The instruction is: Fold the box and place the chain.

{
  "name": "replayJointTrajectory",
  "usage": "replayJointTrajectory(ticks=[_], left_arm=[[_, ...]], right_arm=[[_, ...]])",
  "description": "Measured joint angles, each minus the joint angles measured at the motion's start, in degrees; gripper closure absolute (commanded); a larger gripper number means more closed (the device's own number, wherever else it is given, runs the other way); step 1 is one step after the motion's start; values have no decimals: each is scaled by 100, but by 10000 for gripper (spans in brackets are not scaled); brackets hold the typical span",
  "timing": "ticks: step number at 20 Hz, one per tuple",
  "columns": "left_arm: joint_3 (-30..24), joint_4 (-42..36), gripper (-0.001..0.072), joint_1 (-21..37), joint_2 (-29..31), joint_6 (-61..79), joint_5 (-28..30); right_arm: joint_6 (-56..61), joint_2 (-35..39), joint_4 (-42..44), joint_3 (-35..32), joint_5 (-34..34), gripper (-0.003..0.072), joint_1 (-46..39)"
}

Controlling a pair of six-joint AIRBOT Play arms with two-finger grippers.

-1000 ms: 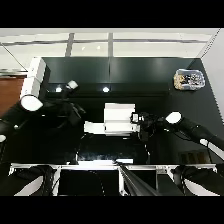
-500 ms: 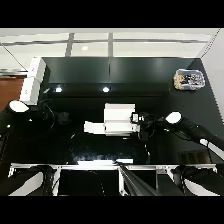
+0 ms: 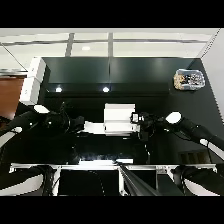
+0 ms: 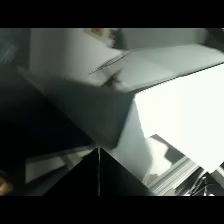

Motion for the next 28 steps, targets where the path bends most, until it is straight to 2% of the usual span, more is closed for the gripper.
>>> replayJointTrajectory(ticks=[4,6,8,9,18,22,23,28], left_arm=[[-4,-243,664,-153,-61,149,94],[-4,-404,441,-181,-72,348,66],[11,-614,121,-195,-76,566,-57],[33,-697,47,-201,-76,640,-122],[461,-791,43,-306,-81,896,-413],[708,-811,48,-745,-81,887,-490],[769,-809,95,-883,-81,800,-435],[1064,-584,95,-1394,-83,118,-184]], right_arm=[[0,0,-2,0,0,447,0],[0,0,0,-2,0,447,0],[0,0,0,-2,0,447,0],[0,0,-2,-2,0,446,0],[-2,0,-2,0,0,447,0],[0,0,-2,-2,0,447,0],[0,0,-2,0,0,447,2],[0,0,-2,-2,0,446,0]])
